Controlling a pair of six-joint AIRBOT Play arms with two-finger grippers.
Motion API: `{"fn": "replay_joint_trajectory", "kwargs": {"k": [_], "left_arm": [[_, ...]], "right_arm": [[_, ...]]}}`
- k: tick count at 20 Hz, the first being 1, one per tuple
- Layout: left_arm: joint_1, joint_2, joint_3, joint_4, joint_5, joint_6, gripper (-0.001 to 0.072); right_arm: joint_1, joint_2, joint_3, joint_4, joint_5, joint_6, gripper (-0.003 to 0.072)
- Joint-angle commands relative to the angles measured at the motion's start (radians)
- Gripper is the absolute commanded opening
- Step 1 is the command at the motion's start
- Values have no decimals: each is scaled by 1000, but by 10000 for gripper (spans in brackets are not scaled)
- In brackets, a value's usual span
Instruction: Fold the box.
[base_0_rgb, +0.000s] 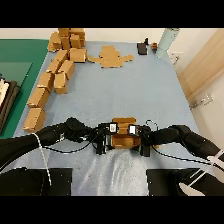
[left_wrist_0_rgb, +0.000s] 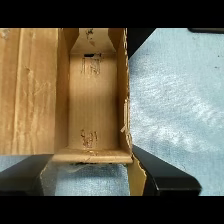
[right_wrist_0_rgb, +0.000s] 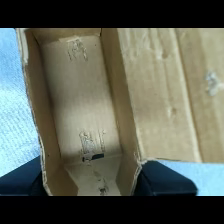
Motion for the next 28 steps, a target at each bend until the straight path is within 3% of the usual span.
{"fn": "replay_joint_trajectory", "kwargs": {"k": [1, 2, 7, 13, 17, 21, 25, 28], "left_arm": [[1, 0, 0, 0, 0, 0, 362], [1, 0, 0, 0, 0, 0, 362], [1, 0, 0, 0, 0, 0, 363], [1, 0, 0, 0, 0, 0, 363], [1, 0, 0, 0, 0, 0, 362], [1, 0, 0, 0, 0, 0, 363], [1, 0, 0, 0, 0, 0, 363], [1, 0, 0, 0, 0, 0, 363]], "right_arm": [[1, 0, 0, 6, -27, 0, 570], [1, 0, 5, 35, -28, 0, 713], [0, 36, 52, -34, -101, 169, 715], [-1, 217, 79, -180, -261, 319, 710], [-1, 335, 79, -129, -306, 319, 708], [-1, 392, 79, 55, -426, 339, 708], [-1, 395, 79, 190, -431, 769, 708], [-1, 395, 79, 209, -241, 1212, 707]]}}
